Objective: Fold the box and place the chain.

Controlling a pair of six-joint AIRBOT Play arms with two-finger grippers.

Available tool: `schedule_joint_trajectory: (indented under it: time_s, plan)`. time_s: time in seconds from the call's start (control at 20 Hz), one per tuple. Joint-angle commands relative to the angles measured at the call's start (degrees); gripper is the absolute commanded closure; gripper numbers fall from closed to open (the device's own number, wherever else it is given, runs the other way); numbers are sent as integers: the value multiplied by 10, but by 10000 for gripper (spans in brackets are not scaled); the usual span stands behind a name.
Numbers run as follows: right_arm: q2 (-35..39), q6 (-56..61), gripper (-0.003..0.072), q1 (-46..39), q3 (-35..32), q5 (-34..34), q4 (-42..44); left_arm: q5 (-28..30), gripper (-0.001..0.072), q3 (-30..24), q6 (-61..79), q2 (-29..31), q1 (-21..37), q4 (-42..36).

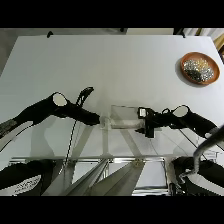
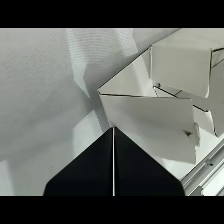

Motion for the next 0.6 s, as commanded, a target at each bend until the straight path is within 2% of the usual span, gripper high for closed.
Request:
schedule_joint_trajectory:
  time_s: [0.0, 0.2, 0.55]
  plan:
    - [0, 0, 346, 0, 0, -1, 0, 8, 704, 0, -4, -4, -1, -4]
    - [0, 0, 346, 0, 0, -1, 0, 5, 705, 0, -14, -3, 5, 23]
    - [0, 0, 346, 0, 0, -1, 0, 12, 706, 0, -19, -7, 9, 6]
